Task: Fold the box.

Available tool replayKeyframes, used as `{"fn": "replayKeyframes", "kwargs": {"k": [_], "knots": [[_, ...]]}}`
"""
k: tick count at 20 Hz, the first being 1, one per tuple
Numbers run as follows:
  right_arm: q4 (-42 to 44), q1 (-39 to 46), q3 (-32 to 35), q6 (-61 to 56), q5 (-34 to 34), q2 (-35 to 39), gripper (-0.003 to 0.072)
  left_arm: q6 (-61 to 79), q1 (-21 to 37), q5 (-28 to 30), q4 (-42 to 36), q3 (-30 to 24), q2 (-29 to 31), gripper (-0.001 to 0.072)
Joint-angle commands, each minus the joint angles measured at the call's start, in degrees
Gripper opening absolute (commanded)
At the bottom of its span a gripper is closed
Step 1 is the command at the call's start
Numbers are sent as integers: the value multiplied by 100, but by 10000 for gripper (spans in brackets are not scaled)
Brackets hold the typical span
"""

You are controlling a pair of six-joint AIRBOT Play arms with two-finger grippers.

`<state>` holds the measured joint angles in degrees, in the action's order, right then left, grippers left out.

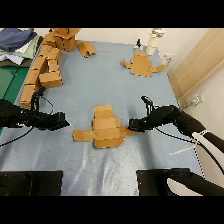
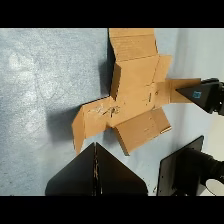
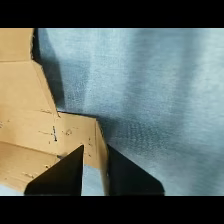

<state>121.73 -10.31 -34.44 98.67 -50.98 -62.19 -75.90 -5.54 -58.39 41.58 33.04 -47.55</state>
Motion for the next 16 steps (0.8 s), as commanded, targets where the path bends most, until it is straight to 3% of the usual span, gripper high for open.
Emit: {"fn": "replayKeyframes", "kwargs": {"k": [1, 6, 7, 8, 9, 10, 11, 16], "knots": [[-42, -111, 39, -138, 140, -2, 228, 2, 4, 15, -15, 0, 4, 14], [247, -111, 35, 127, 98, -273, 219, 4, 4, -85, -57, 0, 4, 15], [459, -116, 35, 437, 85, -273, 138, 11, 4, -101, -57, 0, 4, 16], [601, -125, 35, 710, 81, -273, 2, 72, 4, -105, -83, 0, 4, 17], [680, -162, 35, 868, 133, -271, 4, 221, 4, -103, -197, 0, 4, 124], [686, -245, 46, 931, 293, -254, 3, 328, 4, -103, -361, 4, 4, 434], [697, -389, 107, 975, 540, -170, 2, 341, 4, -98, -577, 13, 4, 534], [651, -1585, 1102, 1113, 1784, 1152, 2, 737, 7, -162, -721, 9, -153, 525]]}}
